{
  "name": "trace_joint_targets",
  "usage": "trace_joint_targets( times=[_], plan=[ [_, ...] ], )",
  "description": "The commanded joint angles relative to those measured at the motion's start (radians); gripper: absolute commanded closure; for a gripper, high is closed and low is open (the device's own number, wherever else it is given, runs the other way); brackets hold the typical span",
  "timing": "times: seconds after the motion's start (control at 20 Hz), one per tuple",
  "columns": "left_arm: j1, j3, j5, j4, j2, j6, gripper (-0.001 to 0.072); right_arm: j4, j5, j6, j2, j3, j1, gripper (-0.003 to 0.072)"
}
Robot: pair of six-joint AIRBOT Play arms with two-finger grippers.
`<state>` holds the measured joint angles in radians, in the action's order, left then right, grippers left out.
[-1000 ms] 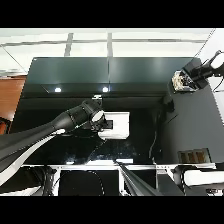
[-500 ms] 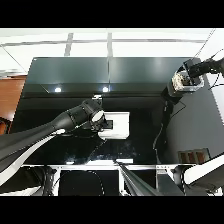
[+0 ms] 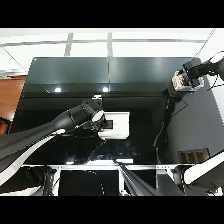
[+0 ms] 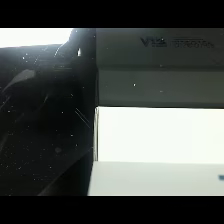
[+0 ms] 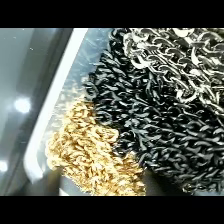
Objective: Fold the box and place the chain.
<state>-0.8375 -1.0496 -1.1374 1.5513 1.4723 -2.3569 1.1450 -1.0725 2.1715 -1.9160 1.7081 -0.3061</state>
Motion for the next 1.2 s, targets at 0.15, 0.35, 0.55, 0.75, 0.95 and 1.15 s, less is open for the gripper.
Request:
trace_joint_targets(
  times=[0.15,0.35,0.55,0.75,0.95,1.15],
  plan=[
    [0.0,0.0,0.0,0.0,0.0,0.0,0.0684,-0.007,-0.013,-0.161,0.012,0.008,-0.009,0.0673],
    [0.0,0.0,0.0,0.0,0.0,0.0,0.0684,-0.01,-0.06,-0.444,0.124,0.053,-0.022,0.0676],
    [0.0,0.0,0.0,0.0,0.0,0.0,0.0684,-0.01,-0.089,-0.623,0.361,0.065,-0.021,0.0677],
    [0.0,0.0,0.0,0.0,0.0,0.0,0.0684,0.004,-0.163,-0.719,0.613,0.065,-0.016,0.0677],
    [0.0,0.0,-0.001,-0.001,0.0,0.0,0.0684,0.017,-0.222,-0.723,0.804,0.047,0.029,0.0678],
    [0.0,0.0,-0.001,-0.001,0.0,0.0,0.0684,0.015,-0.307,-0.722,0.925,0.047,0.142,0.0677]
  ],
)
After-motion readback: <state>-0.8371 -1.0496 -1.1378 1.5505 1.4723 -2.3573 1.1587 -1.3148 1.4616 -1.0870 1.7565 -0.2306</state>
